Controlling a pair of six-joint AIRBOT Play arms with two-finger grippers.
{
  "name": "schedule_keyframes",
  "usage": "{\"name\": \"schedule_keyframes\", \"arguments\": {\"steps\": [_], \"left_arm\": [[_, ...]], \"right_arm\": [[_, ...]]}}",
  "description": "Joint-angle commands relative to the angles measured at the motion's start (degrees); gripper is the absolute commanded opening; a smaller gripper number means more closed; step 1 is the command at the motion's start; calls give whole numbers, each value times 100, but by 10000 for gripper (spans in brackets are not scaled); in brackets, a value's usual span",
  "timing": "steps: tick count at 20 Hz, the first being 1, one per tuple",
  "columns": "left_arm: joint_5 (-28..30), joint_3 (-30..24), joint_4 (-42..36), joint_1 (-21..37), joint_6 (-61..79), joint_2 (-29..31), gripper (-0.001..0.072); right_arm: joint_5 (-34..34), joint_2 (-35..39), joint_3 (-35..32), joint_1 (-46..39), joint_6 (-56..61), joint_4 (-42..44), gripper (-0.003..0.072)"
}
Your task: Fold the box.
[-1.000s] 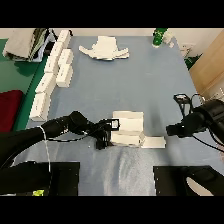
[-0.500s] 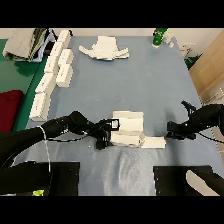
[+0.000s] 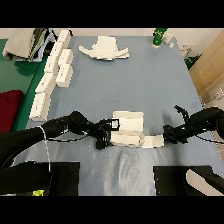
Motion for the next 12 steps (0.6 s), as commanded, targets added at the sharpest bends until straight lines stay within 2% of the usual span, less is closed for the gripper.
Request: {"name": "schedule_keyframes", "arguments": {"steps": [1, 6, 12], "left_arm": [[2, 2, 0, 2, 0, 0, 520], [2, 2, 0, 2, 0, 0, 520], [2, 2, 0, 2, 0, 0, 520]], "right_arm": [[-343, -39, -22, 15, -122, 356, -1], [-286, -39, -22, 234, -120, 450, -1], [247, -46, -22, 490, -42, 378, 0]]}}
